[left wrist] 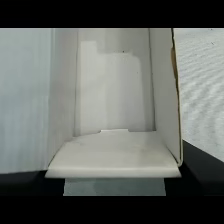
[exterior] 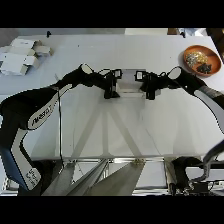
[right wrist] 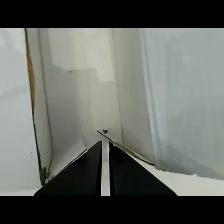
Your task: Fold the box and place the chain.
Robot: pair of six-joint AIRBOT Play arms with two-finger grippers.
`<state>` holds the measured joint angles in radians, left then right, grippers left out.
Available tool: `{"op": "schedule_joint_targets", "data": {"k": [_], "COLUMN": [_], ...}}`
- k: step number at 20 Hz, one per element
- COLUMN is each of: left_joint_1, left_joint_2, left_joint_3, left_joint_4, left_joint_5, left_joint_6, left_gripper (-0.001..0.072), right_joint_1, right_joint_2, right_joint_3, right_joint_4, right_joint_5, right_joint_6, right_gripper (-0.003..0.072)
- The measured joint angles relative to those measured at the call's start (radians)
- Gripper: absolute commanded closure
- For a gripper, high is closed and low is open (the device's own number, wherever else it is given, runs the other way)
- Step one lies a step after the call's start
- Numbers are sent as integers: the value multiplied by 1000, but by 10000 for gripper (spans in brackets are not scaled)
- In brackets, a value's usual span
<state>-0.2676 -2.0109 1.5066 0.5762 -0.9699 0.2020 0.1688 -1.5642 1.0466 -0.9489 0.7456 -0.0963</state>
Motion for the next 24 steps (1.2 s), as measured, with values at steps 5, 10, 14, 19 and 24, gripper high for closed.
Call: {"op": "schedule_joint_targets", "data": {"k": [5, 10, 14, 19, 24], "left_joint_1": [0, 0, -1, -1, -1], "left_joint_2": [0, 0, 0, 0, 0], "left_joint_3": [0, 0, 0, 0, 0], "left_joint_4": [0, 0, 0, 0, 0], "left_joint_5": [2, -2, -6, -3, -4], "left_joint_6": [0, 3, 3, 3, 3], "left_gripper": [288, 288, 288, 288, 288], "right_joint_1": [0, 0, 0, 0, -25], "right_joint_2": [0, 0, 1, 58, 191], "right_joint_3": [0, 0, 0, 0, 0], "right_joint_4": [45, 60, 66, 68, 97], "right_joint_5": [-14, -15, -4, 16, 68], "right_joint_6": [-10, -13, -1, 71, 110], "right_gripper": [386, 667, 668, 668, 668]}}
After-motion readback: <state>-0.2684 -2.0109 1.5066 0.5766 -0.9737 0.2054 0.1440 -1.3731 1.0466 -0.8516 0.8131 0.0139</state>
